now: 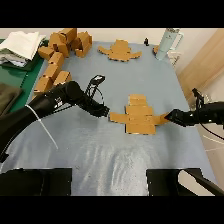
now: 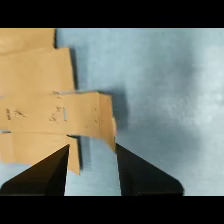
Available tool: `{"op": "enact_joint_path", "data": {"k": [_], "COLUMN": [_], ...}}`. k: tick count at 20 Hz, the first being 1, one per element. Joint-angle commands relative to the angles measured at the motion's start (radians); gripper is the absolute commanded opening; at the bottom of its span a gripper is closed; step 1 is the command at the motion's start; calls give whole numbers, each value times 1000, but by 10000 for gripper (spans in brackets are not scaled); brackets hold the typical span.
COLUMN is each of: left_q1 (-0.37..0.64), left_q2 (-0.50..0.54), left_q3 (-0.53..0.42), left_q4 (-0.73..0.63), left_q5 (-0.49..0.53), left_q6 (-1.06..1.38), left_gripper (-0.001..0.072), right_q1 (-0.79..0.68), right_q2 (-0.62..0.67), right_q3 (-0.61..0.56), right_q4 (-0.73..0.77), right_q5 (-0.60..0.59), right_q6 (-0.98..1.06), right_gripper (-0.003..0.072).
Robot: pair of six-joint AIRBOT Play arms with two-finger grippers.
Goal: Fold the box.
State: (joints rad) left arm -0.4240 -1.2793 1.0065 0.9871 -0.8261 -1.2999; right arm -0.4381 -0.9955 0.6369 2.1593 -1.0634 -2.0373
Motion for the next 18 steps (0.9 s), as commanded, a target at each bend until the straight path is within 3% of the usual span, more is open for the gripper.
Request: {"op": "enact_joint_path", "data": {"k": [1, 7, 8, 9, 10, 12, 15, 18], "left_q1": [29, 33, 33, 33, 33, 33, 33, 36], "left_q2": [28, 28, 28, 28, 28, 28, 28, 28], "left_q3": [-33, -33, -33, -33, -33, -33, -33, -31], "left_q4": [1, 1, 1, 0, -2, -3, -3, -4], "left_q5": [-46, -87, -94, -100, -101, -99, -100, -123], "left_q6": [1, 2, 2, 1, 0, 1, 1, 2], "left_gripper": [14, 17, 140, 425, 462, 462, 462, 462], "right_q1": [0, -1, -1, 0, 0, 0, 13, 75], "right_q2": [11, -190, -227, -269, -308, -382, -454, -477], "right_q3": [-40, 165, 203, 242, 274, 314, 313, 313], "right_q4": [-104, -155, -154, -143, -118, -43, 13, 34], "right_q5": [65, 43, 11, -41, -99, -206, -257, -262], "right_q6": [76, 88, 80, 57, 19, -26, -72, -108], "right_gripper": [454, 454, 454, 453, 453, 452, 450, 343]}}
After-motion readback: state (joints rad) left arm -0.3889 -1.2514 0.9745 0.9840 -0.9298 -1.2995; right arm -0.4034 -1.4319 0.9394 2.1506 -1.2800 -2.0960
